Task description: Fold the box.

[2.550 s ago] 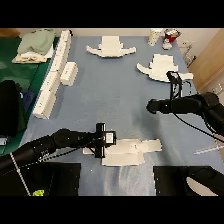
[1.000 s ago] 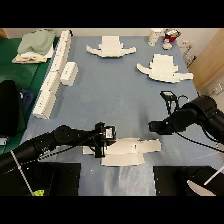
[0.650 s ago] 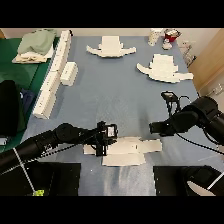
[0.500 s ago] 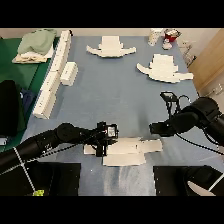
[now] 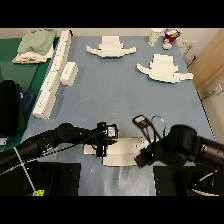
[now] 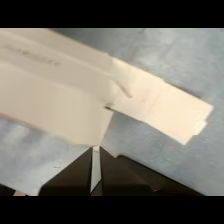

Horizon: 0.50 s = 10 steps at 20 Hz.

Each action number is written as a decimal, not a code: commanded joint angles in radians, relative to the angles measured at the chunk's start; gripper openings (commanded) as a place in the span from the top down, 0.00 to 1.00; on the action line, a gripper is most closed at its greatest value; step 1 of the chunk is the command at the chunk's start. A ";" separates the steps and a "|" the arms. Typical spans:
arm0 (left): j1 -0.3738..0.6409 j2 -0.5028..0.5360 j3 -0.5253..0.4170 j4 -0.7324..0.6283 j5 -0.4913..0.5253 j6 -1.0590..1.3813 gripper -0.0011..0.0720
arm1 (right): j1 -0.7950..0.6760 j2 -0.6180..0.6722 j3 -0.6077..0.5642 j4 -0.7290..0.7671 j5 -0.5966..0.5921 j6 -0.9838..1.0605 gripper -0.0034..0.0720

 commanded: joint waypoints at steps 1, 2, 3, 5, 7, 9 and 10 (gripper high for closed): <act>-0.001 -0.001 0.000 0.000 -0.001 0.000 0.97 | 0.233 -0.013 -0.025 -0.051 0.060 0.036 0.00; -0.001 -0.001 0.001 0.000 0.000 0.000 0.97 | 0.259 -0.027 -0.026 -0.099 0.060 0.014 0.01; -0.001 -0.001 0.000 0.000 0.000 0.000 0.97 | 0.269 -0.045 -0.026 -0.148 0.066 -0.013 0.01; -0.001 -0.001 0.000 0.000 -0.001 0.000 0.97 | 0.269 -0.090 -0.026 -0.193 0.106 -0.112 0.01; -0.001 -0.001 0.000 0.000 -0.001 0.000 0.97 | 0.271 -0.135 -0.028 -0.172 0.142 -0.234 0.01; -0.001 -0.001 0.000 0.000 -0.001 0.000 0.97 | 0.271 -0.164 -0.046 -0.175 0.192 -0.294 0.01; -0.001 -0.001 0.000 0.000 -0.002 0.000 0.97 | 0.271 -0.169 -0.061 -0.176 0.214 -0.303 0.01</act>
